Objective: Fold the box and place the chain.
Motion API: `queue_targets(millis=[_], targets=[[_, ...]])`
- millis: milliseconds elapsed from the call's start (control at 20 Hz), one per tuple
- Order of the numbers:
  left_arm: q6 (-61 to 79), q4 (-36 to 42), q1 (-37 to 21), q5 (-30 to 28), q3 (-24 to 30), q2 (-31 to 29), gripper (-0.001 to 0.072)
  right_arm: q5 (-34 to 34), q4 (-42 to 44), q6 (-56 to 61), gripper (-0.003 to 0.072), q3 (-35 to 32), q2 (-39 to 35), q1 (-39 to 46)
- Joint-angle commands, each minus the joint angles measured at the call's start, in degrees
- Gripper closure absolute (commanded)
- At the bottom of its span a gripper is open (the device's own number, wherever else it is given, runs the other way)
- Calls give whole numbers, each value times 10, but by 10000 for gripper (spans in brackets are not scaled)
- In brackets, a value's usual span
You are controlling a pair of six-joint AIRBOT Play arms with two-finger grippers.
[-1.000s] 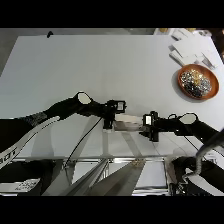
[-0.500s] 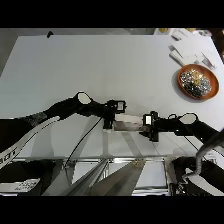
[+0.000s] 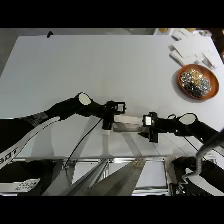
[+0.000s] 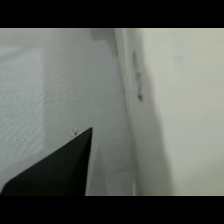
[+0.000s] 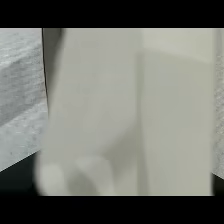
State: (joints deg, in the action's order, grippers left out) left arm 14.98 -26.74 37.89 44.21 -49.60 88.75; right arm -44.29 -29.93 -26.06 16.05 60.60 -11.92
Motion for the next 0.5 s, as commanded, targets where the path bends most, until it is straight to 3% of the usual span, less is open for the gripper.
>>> queue_targets(millis=[0, 150, 400, 450], targets=[[-16, 1, -1, 10, 0, -19, 259, 3, 0, 1, 371, 0, 0, 0], [-80, -73, -8, 10, 0, -61, 253, 3, 0, 1, 371, 0, 0, 0], [-309, -327, -27, 59, 0, -143, 264, 3, 0, 1, 371, 0, 0, 0], [-336, -357, -30, 76, 0, -160, 308, 3, 0, 1, 371, 0, 0, 0]])
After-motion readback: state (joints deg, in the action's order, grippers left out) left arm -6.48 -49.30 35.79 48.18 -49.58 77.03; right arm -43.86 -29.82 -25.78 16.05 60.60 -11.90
